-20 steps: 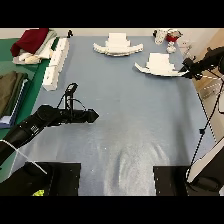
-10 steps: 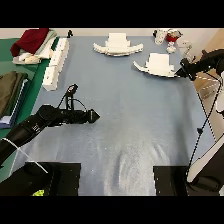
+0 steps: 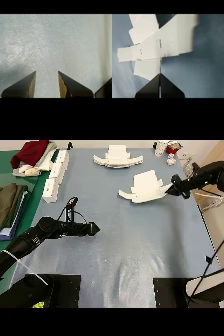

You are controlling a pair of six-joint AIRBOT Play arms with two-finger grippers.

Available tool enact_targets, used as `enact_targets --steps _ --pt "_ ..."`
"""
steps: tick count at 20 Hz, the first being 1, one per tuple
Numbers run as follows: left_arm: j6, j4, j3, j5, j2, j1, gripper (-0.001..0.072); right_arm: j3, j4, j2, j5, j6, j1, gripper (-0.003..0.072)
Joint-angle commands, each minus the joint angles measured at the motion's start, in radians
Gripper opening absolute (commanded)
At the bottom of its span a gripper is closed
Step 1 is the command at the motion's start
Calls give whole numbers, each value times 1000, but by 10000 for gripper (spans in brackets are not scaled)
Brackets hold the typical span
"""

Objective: Fold the box.

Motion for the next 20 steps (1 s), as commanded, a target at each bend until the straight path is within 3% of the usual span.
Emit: enact_targets --steps 1,6,10,11,12,13,16,20 --pt "0 1 0 -18 0 0 415 -377 2 270 81 -5 73 1" --pt "2 6 4 -104 0 1 415 -779 1 600 94 61 206 2" --pt "1 5 4 -105 0 0 415 -922 -4 710 135 116 280 17" --pt "1 5 3 -105 0 0 415 -930 -15 707 136 121 291 156" --pt "1 5 4 -108 0 0 415 -929 -21 703 136 121 290 452" --pt "1 5 4 -117 0 1 415 -921 -35 704 142 121 286 505" --pt "1 5 4 -145 0 1 415 -829 -132 704 111 144 234 505" --pt "1 5 4 -163 0 0 415 -685 -412 700 3 270 91 504"
